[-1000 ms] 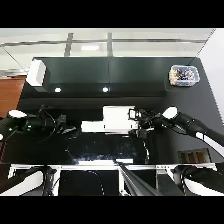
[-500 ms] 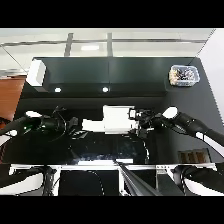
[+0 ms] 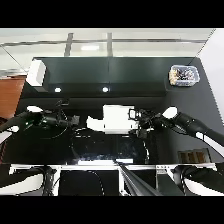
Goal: Fold the box and place the chain.
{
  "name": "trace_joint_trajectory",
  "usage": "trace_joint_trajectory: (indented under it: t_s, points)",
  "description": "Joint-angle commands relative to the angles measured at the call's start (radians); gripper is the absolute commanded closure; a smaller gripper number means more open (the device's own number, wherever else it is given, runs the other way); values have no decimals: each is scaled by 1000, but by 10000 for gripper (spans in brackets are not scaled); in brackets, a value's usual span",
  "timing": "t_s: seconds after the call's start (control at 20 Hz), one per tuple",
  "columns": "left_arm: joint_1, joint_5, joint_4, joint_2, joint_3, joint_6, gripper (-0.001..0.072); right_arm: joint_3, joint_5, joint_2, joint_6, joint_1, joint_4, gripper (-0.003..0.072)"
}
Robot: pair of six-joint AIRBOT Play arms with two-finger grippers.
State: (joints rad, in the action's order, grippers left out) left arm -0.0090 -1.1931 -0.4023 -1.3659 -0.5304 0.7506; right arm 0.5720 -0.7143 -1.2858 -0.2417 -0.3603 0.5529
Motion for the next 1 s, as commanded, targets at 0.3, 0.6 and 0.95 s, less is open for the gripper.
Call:
trace_joint_trajectory:
  t_s: [0.3,0.6,0.95]
  points:
    - [-101,136,-50,-2,-64,91,624,0,1,-1,1,0,0,559]
    - [-193,98,-42,-3,-134,91,70,0,0,-1,1,0,0,559]
    - [-322,200,-77,-3,-189,205,95,0,0,-1,1,0,0,559]
